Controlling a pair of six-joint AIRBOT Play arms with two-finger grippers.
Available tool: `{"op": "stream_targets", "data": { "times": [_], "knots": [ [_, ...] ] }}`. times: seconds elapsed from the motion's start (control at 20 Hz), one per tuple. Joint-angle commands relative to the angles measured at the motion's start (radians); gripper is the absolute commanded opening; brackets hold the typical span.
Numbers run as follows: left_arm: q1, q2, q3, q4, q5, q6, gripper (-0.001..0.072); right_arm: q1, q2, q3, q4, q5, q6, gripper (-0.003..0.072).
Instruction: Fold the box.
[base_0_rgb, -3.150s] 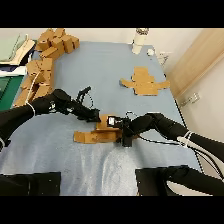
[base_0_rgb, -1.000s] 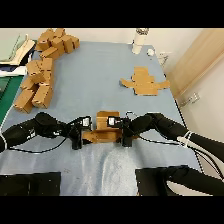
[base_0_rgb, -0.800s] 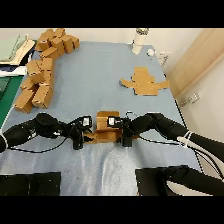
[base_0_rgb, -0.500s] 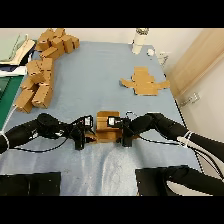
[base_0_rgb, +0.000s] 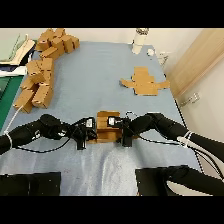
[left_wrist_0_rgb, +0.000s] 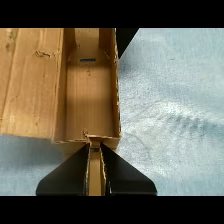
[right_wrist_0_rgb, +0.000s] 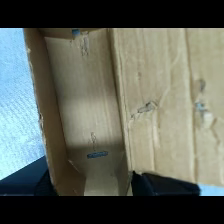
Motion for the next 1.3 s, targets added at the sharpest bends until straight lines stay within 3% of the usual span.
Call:
{"op": "stream_targets", "data": {
  "times": [0.0,0.2,0.4,0.45,0.5,0.9,0.95,1.0,1.05,1.25],
  "knots": [
    [-0.009,-0.001,0.0,-0.017,0.008,0.019,0.0108,0.0,0.0,0.0,0.001,0.001,0.0,0.0515],
    [-0.043,-0.003,0.0,-0.133,0.013,0.106,0.0109,0.0,0.0,0.0,0.001,0.001,0.0,0.0515],
    [-0.048,-0.021,0.0,-0.143,0.014,0.114,0.0135,0.0,0.0,0.0,0.001,0.0,0.0,0.0515],
    [-0.048,-0.021,0.0,-0.143,0.014,0.114,0.0368,0.0,0.0,0.0,0.001,0.0,0.0,0.0515],
    [-0.048,-0.021,0.0,-0.145,0.014,0.114,0.0547,0.0,0.0,0.0,0.001,0.0,0.0,0.0515],
    [-0.048,-0.021,0.0,-0.145,0.016,0.114,0.0545,0.0,0.0,0.0,0.001,0.0,0.0,0.0515],
    [-0.047,-0.021,0.0,-0.145,0.026,0.109,0.0474,0.0,0.0,0.0,0.001,0.0,0.0,0.0515],
    [-0.047,-0.018,0.0,-0.136,0.042,0.109,0.0191,0.0,0.0,0.0,0.001,0.0,0.0,0.0515],
    [-0.047,-0.008,0.0,-0.109,0.062,0.1,0.0013,0.0,0.0,0.0,0.001,0.0,0.0,0.0515],
    [-0.043,0.116,0.0,0.133,0.136,-0.233,0.0015,0.0,0.0,0.0,0.001,0.0,0.0,0.0515]
  ]
}}
